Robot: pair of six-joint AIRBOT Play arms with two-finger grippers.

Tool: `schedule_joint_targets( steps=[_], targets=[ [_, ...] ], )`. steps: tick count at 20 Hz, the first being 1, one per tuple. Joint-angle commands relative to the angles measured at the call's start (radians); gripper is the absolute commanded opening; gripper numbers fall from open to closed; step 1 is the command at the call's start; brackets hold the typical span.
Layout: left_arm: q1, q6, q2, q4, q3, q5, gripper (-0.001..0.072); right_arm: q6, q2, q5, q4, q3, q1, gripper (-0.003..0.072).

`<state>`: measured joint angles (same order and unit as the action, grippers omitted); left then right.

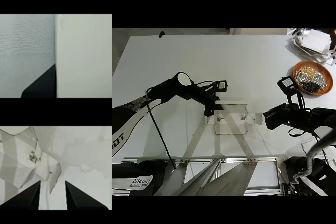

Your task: Fold the box and place the chain.

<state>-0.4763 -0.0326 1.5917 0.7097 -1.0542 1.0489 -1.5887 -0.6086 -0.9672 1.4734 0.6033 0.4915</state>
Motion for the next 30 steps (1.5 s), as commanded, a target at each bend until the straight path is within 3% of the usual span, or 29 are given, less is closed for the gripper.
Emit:
schedule_joint_targets(
  steps=[1,20,22,25,26,27,28,30],
  targets=[
    [-0.011,0.008,0.05,0.002,0.0,-0.023,0.0008,0.0,0.002,-0.01,0.001,0.001,0.001,0.0344],
    [-0.011,0.006,0.051,0.002,0.0,-0.042,0.0011,0.105,0.002,-0.016,-0.016,0.001,0.001,0.0342],
    [-0.011,0.006,0.051,0.002,0.0,-0.042,0.0011,0.253,0.001,-0.052,-0.065,0.001,0.001,0.0342],
    [-0.011,0.006,0.051,0.002,0.0,-0.042,0.0011,0.631,-0.008,-0.096,-0.211,-0.052,0.001,0.0345],
    [-0.011,0.007,0.051,0.002,0.0,-0.042,0.0011,0.719,-0.018,-0.086,-0.23,-0.09,0.001,0.0388],
    [-0.011,0.006,0.051,0.002,0.0,-0.042,0.0011,0.793,-0.03,-0.071,-0.231,-0.13,0.001,0.0521],
    [-0.011,0.007,0.051,0.002,0.0,-0.042,0.0011,0.872,-0.046,-0.056,-0.224,-0.169,0.001,0.0604],
    [-0.011,0.006,0.051,0.002,0.0,-0.042,0.0011,1.04,-0.071,-0.01,-0.244,-0.211,0.001,0.0691]
  ],
)
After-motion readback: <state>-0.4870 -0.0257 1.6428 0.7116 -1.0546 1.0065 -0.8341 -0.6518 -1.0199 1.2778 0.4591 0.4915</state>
